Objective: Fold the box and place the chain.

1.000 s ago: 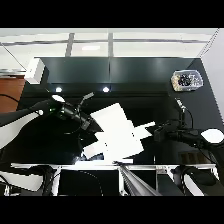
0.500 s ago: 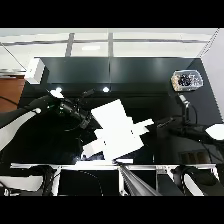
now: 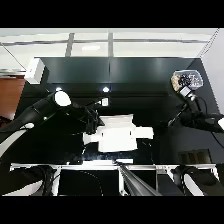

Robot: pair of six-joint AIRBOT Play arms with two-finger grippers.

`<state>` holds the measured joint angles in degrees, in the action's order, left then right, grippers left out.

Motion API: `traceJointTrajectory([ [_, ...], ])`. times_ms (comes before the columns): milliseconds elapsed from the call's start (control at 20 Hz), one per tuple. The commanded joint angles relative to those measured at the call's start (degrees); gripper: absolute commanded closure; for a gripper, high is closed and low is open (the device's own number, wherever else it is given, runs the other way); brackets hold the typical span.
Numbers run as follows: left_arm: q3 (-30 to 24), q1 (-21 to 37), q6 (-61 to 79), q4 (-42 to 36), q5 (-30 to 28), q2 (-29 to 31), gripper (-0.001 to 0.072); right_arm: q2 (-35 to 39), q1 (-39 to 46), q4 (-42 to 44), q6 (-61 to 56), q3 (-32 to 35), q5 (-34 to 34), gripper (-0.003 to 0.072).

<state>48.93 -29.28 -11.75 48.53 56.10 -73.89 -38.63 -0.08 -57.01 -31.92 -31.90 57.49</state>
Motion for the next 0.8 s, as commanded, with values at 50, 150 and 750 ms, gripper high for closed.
traceJointTrajectory([
  [50, 0.0, -2.5, 0.5, 4.0, -4.0, -1.7, 0.0682, -0.8, -5.0, 3.5, 13.3, 4.3, -3.9, 0.0039],
  [150, 0.0, -2.6, 1.1, 4.0, -4.0, -3.2, 0.0682, -1.4, -7.4, 4.1, 15.6, 6.8, -7.0, 0.0039],
  [750, 0.0, -2.5, 1.2, 5.0, -4.0, -3.0, 0.0682, -6.5, -22.4, 13.8, 29.1, 15.5, -9.9, 0.004],
])
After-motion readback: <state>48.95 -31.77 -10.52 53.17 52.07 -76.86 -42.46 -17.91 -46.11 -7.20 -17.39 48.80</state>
